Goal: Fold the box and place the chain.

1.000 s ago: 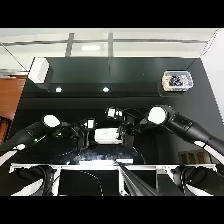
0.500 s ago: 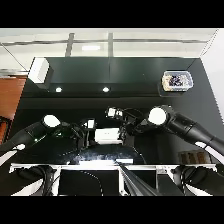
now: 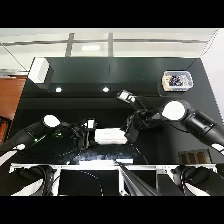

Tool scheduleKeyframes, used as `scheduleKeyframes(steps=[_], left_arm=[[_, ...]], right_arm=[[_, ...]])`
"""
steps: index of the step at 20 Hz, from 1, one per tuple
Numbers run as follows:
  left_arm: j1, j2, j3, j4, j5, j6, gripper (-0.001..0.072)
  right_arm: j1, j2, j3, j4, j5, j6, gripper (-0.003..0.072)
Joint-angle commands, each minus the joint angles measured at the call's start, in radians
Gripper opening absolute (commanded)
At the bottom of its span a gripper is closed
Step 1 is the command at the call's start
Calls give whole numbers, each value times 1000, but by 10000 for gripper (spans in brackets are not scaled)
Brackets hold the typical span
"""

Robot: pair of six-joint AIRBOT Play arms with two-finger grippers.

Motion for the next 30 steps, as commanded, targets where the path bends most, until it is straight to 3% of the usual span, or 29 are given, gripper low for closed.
scheduleKeyframes(steps=[1, 6, 12, 30], left_arm=[[0, -1, 1, 0, 1, 0, 292], [0, -1, 1, 0, 1, 0, 291], [0, -1, 1, 0, 2, 0, 292], [0, -1, 1, 0, 1, 0, 292]], right_arm=[[-44, 12, -42, 141, 90, 130, 10], [-43, -5, -165, 441, -18, 130, 10], [-43, -59, -171, 622, -117, 130, 11], [-4, -196, -171, 518, -149, 273, 10]])
